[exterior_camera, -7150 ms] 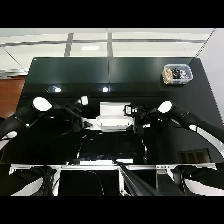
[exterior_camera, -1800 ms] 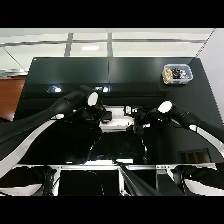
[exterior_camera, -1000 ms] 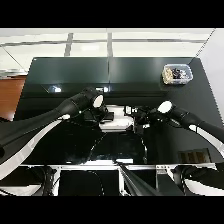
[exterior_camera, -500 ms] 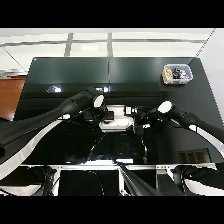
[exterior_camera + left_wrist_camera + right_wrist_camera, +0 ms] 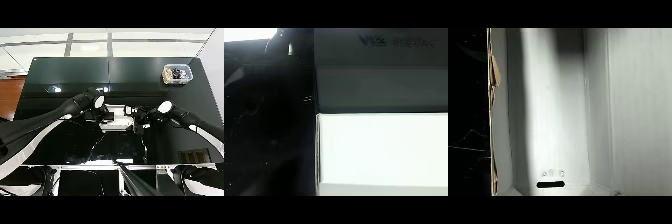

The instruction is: Fold the box and place the chain.

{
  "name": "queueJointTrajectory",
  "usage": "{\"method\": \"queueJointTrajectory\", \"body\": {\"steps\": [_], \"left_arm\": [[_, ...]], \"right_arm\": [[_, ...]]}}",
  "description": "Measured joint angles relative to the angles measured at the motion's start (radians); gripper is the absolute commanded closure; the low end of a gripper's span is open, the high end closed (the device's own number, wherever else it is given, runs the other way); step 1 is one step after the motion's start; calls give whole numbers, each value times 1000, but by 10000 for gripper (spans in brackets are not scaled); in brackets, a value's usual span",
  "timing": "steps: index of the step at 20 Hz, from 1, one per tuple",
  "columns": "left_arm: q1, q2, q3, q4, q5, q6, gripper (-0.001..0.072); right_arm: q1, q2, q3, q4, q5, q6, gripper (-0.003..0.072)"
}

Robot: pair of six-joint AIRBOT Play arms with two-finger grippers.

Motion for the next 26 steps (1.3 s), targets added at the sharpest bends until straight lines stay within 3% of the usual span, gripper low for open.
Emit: {"method": "queueJointTrajectory", "body": {"steps": [1,5,6,7,8,16,17,18,19,21,26], "left_arm": [[0,-1,0,-1,-2,0,681],[0,-2,1,-2,-2,-3,682],[0,-2,1,-2,-2,-2,682],[0,-2,1,-2,-2,-2,682],[0,-2,1,-2,-2,2,681],[0,-2,1,-2,-3,2,680],[0,-2,1,-2,-3,3,680],[0,-2,1,-2,-3,4,680],[0,-2,1,-2,-3,3,680],[0,-2,1,-2,-3,3,680],[0,-2,1,-2,-3,4,680]], "right_arm": [[0,0,0,0,0,0,529],[0,0,0,0,0,0,517],[0,0,0,0,0,0,291],[0,0,0,0,0,0,14],[0,1,0,0,1,5,-21],[-24,112,0,-108,21,64,-14],[-26,121,0,-118,23,65,111],[-27,127,0,-129,27,64,284],[-27,132,0,-133,32,64,295],[-27,137,0,-139,34,56,470],[-11,127,0,-64,41,48,470]]}}
